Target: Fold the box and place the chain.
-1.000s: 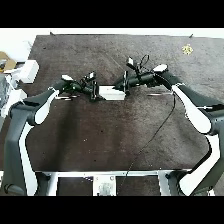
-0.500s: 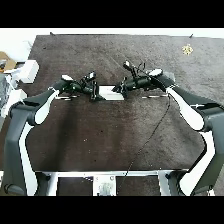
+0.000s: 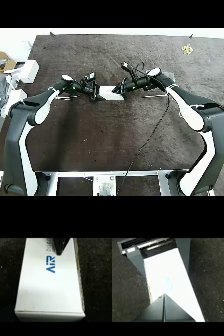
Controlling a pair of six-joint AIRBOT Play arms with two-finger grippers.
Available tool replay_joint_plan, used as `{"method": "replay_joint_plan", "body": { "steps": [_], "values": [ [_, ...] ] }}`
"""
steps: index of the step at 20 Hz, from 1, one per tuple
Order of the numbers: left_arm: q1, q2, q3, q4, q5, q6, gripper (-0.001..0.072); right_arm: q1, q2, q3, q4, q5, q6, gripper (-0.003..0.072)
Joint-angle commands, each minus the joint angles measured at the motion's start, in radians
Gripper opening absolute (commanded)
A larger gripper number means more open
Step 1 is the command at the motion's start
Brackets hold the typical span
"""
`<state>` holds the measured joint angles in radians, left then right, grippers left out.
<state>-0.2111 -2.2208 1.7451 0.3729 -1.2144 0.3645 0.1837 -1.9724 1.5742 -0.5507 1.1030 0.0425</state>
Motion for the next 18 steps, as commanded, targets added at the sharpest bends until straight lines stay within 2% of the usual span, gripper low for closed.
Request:
{"method": "replay_joint_plan", "body": {
  "steps": [1, 3, 6, 7, 9, 13, 16, 18],
  "values": [
    [0.001, 0.0, 0.0, 0.001, 0.0, 0.0, 0.0274, -0.026, 0.072, 0.001, 0.096, -0.02, -0.052, 0.0001],
    [0.001, 0.0, 0.0, 0.001, 0.0, 0.0, 0.0274, -0.042, 0.164, 0.001, 0.186, -0.019, -0.053, -0.0001],
    [0.001, 0.0, 0.0, 0.001, 0.0, 0.0, 0.0274, -0.052, 0.352, -0.019, 0.196, -0.024, 0.006, -0.0001],
    [0.001, 0.0, 0.0, 0.001, 0.0, 0.0, 0.0274, -0.052, 0.425, -0.046, 0.187, -0.043, 0.022, -0.0001],
    [0.001, 0.0, 0.0, 0.001, 0.0, 0.0, 0.0274, -0.052, 0.594, -0.151, 0.14, -0.159, 0.078, -0.0001],
    [0.001, 0.0, 0.0, 0.001, 0.0, 0.0, 0.0274, -0.052, 0.986, -0.55, 0.099, -0.562, 0.164, 0.0],
    [0.001, 0.0, 0.0, -0.003, 0.0, 0.0, 0.0274, -0.052, 1.242, -0.896, 0.102, -0.74, 0.212, 0.0001],
    [0.001, 0.0, 0.0, -0.016, -0.001, 0.0, 0.0274, -0.052, 1.369, -1.099, 0.102, -0.84, 0.262, 0.0001]
  ]
}}
